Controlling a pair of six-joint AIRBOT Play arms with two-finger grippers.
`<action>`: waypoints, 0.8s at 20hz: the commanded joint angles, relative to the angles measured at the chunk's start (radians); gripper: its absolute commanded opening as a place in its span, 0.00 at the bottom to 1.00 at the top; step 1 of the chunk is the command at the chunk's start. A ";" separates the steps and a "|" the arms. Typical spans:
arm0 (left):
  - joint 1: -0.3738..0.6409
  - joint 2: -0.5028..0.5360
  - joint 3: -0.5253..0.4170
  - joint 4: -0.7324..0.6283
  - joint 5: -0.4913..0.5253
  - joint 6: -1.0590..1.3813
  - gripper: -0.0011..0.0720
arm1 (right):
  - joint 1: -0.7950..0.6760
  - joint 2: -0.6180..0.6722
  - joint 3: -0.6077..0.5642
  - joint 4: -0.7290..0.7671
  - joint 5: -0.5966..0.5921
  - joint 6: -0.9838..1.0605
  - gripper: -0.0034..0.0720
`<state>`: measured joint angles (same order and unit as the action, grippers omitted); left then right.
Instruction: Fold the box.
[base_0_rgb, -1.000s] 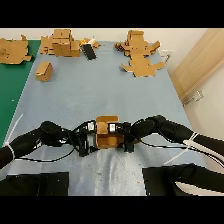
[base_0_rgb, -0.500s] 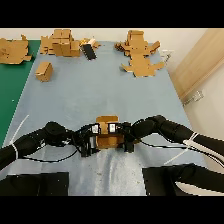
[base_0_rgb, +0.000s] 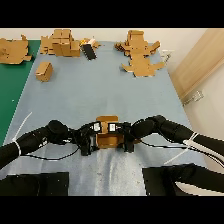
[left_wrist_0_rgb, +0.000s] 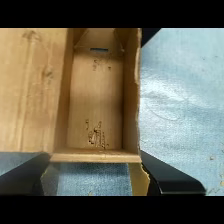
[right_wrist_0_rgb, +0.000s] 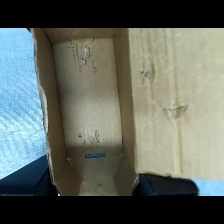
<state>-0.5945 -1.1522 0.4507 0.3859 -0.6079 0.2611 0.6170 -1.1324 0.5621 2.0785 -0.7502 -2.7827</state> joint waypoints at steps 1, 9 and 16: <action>0.000 -0.003 0.003 0.009 0.007 -0.009 0.82 | 0.000 -0.001 0.000 0.000 0.000 0.000 0.80; 0.000 -0.005 0.005 0.019 0.006 -0.011 1.00 | 0.000 -0.001 0.000 0.000 0.000 0.000 0.80; 0.000 -0.008 0.010 0.020 0.005 -0.011 1.00 | 0.000 -0.001 0.000 0.000 0.000 0.000 0.80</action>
<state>-0.5945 -1.1599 0.4591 0.4061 -0.6006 0.2497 0.6170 -1.1324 0.5621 2.0785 -0.7502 -2.7831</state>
